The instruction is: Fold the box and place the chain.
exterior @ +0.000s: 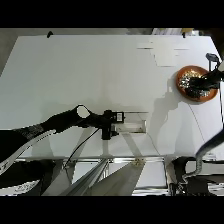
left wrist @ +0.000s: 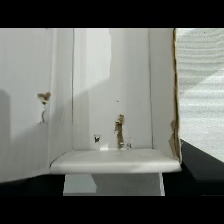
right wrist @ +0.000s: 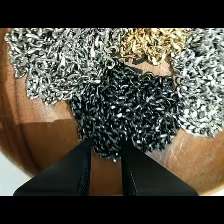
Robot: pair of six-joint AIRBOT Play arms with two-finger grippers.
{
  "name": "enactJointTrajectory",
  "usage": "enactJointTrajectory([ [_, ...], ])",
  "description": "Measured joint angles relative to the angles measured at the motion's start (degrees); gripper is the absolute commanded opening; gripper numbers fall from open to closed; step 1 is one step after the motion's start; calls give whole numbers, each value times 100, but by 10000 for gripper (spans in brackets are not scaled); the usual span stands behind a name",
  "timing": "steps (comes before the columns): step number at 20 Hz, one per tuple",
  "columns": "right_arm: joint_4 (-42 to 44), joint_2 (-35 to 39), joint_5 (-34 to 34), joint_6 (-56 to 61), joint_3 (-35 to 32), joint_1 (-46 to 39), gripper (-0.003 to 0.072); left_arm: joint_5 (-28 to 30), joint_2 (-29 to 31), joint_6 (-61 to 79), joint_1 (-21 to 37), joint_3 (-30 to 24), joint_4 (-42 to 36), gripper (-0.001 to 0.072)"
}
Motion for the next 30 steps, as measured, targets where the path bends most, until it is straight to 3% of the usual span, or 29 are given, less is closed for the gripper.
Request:
enactJointTrajectory([
  [10, 44, -166, -214, -13, 0, -2, 148, 0, 0, 0, 0, 0, -2, 209],
  [12, 57, -225, -190, -15, 0, -2, 50, -2, 0, 0, 0, 0, -2, 209],
  [19, 50, -234, 81, -46, 0, -2, 14, 0, 0, 0, 0, 0, -2, 209],
  [23, 20, 343, 243, -103, 0, -2, 14, 0, 0, 0, 0, 0, -2, 209],
  [30, 433, 2085, 824, -313, 0, -4, 14, 0, 0, 0, 0, 0, -2, 209],
])
